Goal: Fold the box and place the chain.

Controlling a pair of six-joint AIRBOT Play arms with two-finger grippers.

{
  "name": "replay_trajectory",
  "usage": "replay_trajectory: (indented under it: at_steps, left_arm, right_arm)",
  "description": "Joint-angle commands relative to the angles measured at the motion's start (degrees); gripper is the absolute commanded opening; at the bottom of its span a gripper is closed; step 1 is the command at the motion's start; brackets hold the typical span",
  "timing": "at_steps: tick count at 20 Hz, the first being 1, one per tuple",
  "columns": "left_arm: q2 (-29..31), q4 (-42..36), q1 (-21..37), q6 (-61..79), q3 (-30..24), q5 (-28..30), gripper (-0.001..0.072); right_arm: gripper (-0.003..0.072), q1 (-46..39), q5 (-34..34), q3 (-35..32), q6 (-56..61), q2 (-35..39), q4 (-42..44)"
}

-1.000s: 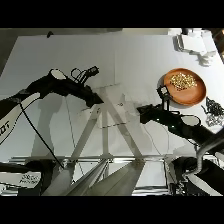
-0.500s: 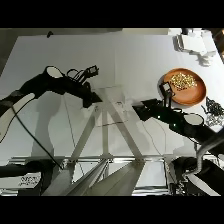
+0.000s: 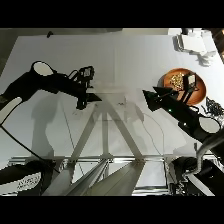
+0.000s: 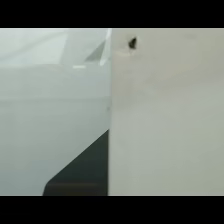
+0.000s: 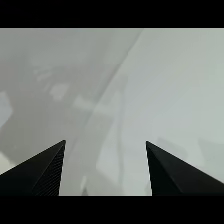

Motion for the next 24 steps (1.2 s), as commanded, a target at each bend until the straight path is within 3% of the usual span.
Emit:
replay_trajectory:
  at_steps: [1, 7, 13, 24]
  left_arm:
    - [-4.28, -3.96, 0.00, 6.03, -0.61, 1.77, 0.0005]
    - [-11.65, -1.33, -0.02, 6.19, -0.61, 4.57, 0.0006]
    - [-11.74, -0.72, -0.02, 7.13, -0.61, 7.87, 0.0006]
    - [-11.56, 0.79, -0.02, 8.35, -0.57, 8.98, 0.0005]
  right_arm:
    - [0.0528, 0.00, -1.73, 0.02, 0.20, 1.05, -1.86]
    - [0.0527, 0.00, -2.69, 0.02, 0.22, -0.39, -2.78]
    - [0.0527, 0.00, -2.64, 0.02, 0.22, -5.35, -2.75]
    - [0.0527, 0.00, -2.67, 0.02, 0.22, -5.86, -2.78]
